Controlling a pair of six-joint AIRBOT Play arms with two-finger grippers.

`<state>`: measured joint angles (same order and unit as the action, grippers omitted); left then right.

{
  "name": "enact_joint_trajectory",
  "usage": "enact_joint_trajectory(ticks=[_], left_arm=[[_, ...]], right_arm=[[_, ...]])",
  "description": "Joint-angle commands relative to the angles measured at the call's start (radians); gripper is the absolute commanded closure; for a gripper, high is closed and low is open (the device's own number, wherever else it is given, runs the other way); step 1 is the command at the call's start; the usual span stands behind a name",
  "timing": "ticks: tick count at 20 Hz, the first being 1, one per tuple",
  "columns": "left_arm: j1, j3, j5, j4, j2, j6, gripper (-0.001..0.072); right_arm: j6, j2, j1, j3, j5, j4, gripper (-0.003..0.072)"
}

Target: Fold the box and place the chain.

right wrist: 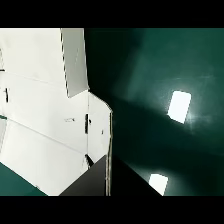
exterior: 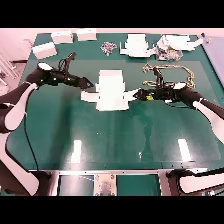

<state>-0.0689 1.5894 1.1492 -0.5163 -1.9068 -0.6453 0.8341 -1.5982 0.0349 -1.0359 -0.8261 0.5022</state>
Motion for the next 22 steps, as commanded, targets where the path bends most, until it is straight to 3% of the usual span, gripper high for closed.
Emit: enact_joint_trajectory(ticks=[1, 14, 20, 22], left_arm=[[-0.030, 0.079, 0.021, -0.004, -0.056, 0.009, 0.0015], [-0.047, 0.222, -0.035, 0.037, -0.200, -0.002, 0.0015], [-0.059, 0.227, -0.026, 0.068, -0.242, 0.022, 0.0018], [-0.072, 0.240, -0.024, 0.084, -0.255, 0.043, 0.0062]], right_arm=[[0.000, 0.000, 0.001, -0.001, 0.000, -0.001, 0.0680], [0.000, 0.000, 0.001, -0.001, -0.001, -0.001, 0.0680], [0.000, 0.000, 0.001, -0.001, -0.001, -0.001, 0.0679], [0.000, 0.000, 0.001, -0.001, -0.001, -0.001, 0.0679]])
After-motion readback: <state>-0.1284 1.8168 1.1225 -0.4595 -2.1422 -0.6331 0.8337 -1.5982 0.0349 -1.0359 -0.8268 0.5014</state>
